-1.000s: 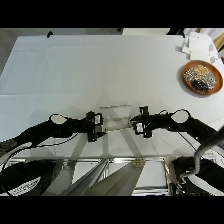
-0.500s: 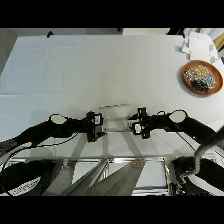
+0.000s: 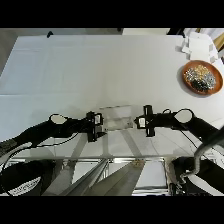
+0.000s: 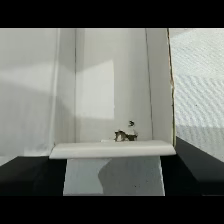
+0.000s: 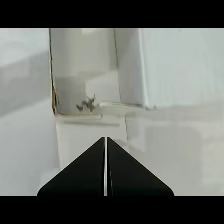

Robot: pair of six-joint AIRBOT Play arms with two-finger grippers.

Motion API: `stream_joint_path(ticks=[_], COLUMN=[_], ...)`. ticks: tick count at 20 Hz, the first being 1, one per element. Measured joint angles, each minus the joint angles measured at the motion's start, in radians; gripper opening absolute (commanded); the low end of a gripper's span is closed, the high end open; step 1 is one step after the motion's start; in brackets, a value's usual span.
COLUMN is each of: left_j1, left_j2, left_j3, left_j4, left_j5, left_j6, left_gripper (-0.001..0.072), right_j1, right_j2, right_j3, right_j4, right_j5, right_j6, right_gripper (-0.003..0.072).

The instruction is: Fold the box and place the chain.

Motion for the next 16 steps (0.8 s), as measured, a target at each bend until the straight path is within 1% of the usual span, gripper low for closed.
stream_joint_path(ticks=[2,4,6,8,11,13,16], left_j1=[0.000,0.000,0.000,0.000,0.000,0.000,0.000], left_j2=[0.000,0.000,0.000,0.000,0.000,0.000,0.000], left_j3=[0.000,0.000,0.000,0.000,0.000,0.000,0.000], left_j4=[0.000,0.000,0.000,0.001,0.001,0.001,0.001], left_j5=[0.000,0.000,0.000,0.000,0.000,0.000,0.000], left_j6=[0.001,0.002,0.003,0.003,0.003,0.003,0.003], left_gripper=[0.0068,0.0068,0.0068,0.0068,0.0068,0.0068,0.0068], right_j1=[-0.022,-0.044,-0.082,-0.130,-0.205,-0.246,-0.276], right_j2=[0.047,0.102,0.154,0.186,0.195,0.181,0.128], right_j3=[0.000,0.000,0.000,0.000,0.000,0.000,0.000], right_j4=[-0.082,-0.132,-0.140,-0.129,-0.134,-0.160,-0.191], right_j5=[0.026,0.052,0.056,0.035,-0.027,-0.038,-0.027], right_j6=[0.096,0.185,0.295,0.456,0.792,1.017,1.238], right_gripper=[0.0010,0.0010,0.0010,0.0010,0.0010,0.0010,0.0010])
